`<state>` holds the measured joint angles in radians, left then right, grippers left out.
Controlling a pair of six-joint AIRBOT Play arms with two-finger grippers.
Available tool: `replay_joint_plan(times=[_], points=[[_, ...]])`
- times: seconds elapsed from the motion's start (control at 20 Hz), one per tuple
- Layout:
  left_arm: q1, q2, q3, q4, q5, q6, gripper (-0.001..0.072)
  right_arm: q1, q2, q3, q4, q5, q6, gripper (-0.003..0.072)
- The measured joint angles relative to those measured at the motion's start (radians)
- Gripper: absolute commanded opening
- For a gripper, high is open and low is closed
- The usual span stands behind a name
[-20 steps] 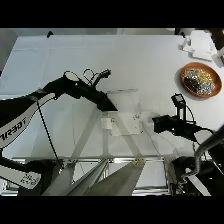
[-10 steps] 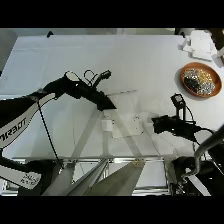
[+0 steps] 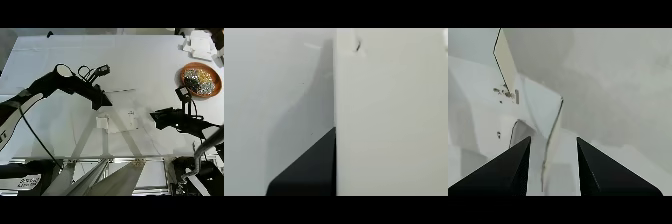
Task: Fold the box and place the chain.
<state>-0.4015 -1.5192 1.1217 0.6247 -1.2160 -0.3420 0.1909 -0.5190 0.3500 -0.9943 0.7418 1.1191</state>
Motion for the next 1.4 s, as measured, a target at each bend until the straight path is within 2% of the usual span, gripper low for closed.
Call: replay_joint_plan(times=[0.3,0.4,0.55,0.7,0.85,1.05,1.4], points=[[-0.09,0.154,-0.024,0.137,0.019,-0.052,-0.0003,0.0,0.121,0.09,-0.113,0.154,0.011,0.0327],[-0.132,0.185,-0.057,0.157,0.073,-0.055,-0.0002,0.0,0.155,0.098,-0.152,0.214,0.027,0.0327],[-0.187,0.206,-0.123,0.167,0.214,-0.051,-0.0001,0.0,0.181,0.103,-0.185,0.285,0.042,0.0327],[-0.217,0.203,-0.179,0.149,0.335,-0.027,0.0002,0.0,0.19,0.105,-0.202,0.317,0.051,0.0325],[-0.229,0.163,-0.205,0.108,0.393,0.009,0.0004,0.0,0.194,0.106,-0.206,0.33,0.053,0.0324],[-0.234,0.113,-0.217,0.061,0.425,0.149,0.0004,0.0,0.196,0.106,-0.208,0.335,0.055,0.0323],[-0.236,0.09,-0.22,-0.038,0.433,0.351,0.0004,0.0,0.196,0.106,-0.206,0.335,0.055,0.0323]])
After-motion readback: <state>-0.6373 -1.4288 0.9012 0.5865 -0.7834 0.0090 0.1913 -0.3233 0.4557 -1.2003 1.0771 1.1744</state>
